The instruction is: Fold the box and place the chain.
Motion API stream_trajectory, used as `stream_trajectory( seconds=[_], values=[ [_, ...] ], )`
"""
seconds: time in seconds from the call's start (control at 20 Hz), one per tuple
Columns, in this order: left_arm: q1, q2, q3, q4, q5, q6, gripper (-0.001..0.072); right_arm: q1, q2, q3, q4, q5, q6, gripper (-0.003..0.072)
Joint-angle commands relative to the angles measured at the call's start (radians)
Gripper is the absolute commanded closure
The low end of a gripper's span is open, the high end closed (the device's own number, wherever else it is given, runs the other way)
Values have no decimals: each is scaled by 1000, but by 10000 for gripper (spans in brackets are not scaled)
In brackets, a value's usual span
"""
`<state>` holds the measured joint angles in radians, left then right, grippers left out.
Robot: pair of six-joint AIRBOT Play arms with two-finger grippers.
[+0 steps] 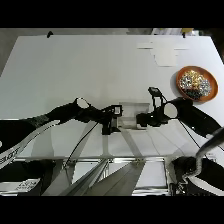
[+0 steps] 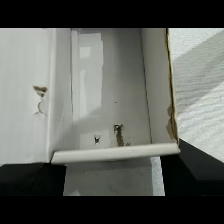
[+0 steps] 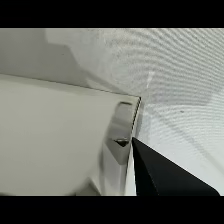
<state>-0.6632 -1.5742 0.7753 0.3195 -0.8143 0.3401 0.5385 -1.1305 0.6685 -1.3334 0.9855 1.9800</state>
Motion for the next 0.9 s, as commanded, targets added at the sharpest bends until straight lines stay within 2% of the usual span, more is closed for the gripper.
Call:
stream_trajectory(
  seconds=[0.0, 0.45, 0.55, 0.6, 0.65, 0.75, 0.85],
  values=[
    [1, 0, 0, -1, 1, -1, 501, 60, -61, 48, -116, 57, 116, 370],
    [1, 0, 0, -1, 1, -1, 501, 73, -96, 49, -171, 47, 167, 376],
    [1, 0, 0, -1, 1, -1, 501, 76, -103, 48, -170, 47, 171, 404],
    [1, 0, 0, -1, 1, -1, 501, 83, -104, 48, -175, 46, 171, 429],
    [1, 0, 0, -1, 1, -1, 501, 90, -104, 48, -181, 43, 170, 500],
    [1, 0, 0, -1, 0, -1, 501, 101, -104, 48, -181, 26, 171, 542],
    [1, 0, 0, -1, -1, -1, 501, 115, -106, 48, -181, 19, 170, 656]
  ],
)
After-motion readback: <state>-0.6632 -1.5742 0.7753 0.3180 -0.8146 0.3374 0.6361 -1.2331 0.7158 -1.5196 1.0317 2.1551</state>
